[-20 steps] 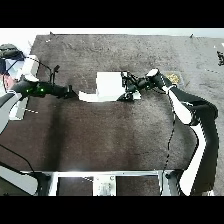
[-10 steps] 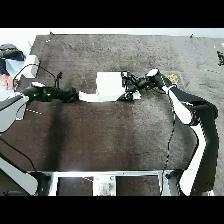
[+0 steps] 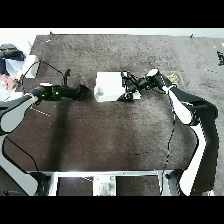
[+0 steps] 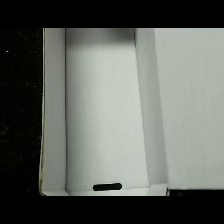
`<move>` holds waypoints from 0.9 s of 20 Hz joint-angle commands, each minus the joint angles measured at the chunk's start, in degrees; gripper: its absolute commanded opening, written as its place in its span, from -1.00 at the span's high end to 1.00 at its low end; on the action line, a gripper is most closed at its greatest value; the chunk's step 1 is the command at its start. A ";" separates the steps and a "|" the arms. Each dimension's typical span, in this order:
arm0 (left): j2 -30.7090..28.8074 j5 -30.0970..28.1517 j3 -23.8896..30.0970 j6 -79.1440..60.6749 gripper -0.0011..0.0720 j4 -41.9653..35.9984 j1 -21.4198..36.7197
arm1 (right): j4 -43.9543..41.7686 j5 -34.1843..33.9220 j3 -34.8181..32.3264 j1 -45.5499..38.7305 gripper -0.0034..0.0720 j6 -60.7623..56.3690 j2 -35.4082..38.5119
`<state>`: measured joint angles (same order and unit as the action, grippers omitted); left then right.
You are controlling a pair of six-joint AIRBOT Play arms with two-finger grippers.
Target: Fold the box and place the chain.
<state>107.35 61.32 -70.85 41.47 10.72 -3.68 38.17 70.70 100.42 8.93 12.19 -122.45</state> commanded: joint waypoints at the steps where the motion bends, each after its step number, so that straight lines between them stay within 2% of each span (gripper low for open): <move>1: 0.04 2.32 -1.36 -1.36 -0.25 -2.14 -0.57 | -0.02 0.02 0.00 0.04 -0.34 0.00 0.00; 8: 0.04 2.67 -5.35 2.47 -0.33 3.43 -3.04 | -0.02 0.04 -0.02 0.02 -0.34 0.00 0.00; 18: 0.04 -1.16 -15.76 25.59 -0.32 26.45 -9.92 | -0.02 0.02 0.00 0.02 -0.34 0.00 0.00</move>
<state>107.39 61.84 -83.74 58.85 29.30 -11.49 38.17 70.70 100.42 8.93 12.19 -122.45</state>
